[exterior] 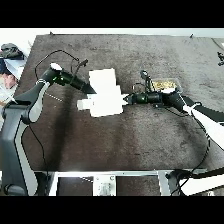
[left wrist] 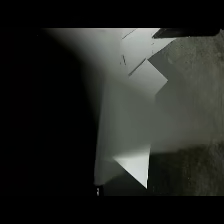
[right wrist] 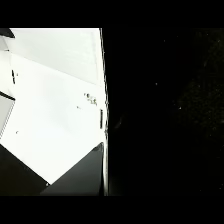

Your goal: Fold the box and place the chain.

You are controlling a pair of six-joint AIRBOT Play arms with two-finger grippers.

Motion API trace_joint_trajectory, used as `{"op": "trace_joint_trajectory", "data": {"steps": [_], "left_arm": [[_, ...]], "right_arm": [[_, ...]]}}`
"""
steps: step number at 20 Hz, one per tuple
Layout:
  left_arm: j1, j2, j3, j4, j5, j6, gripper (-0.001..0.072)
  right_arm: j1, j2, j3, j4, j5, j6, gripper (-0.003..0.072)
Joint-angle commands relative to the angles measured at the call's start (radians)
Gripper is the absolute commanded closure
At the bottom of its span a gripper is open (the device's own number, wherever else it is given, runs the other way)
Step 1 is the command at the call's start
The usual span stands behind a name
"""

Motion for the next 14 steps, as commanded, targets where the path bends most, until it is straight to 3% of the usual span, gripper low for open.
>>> {"op": "trace_joint_trajectory", "data": {"steps": [1,2,3,8,14], "left_arm": [[0.0,0.0,0.001,-0.024,0.016,0.026,0.0697],[0.0,0.0,0.001,-0.034,0.016,0.032,0.0697],[0.0,0.001,0.001,-0.037,0.013,0.064,0.0698],[0.0,0.008,0.001,-0.039,-0.024,0.29,0.0699],[-0.001,0.01,0.001,-0.039,-0.027,0.569,0.0703]], "right_arm": [[-0.001,0.001,0.0,0.0,0.005,0.0,0.0665],[-0.005,0.003,0.0,-0.01,0.015,-0.001,0.0485],[-0.016,0.011,0.0,-0.044,0.034,0.0,0.046],[-0.154,0.093,0.0,-0.103,0.14,0.001,0.0459],[-0.252,0.135,-0.003,-0.124,0.159,0.012,0.0459]]}}
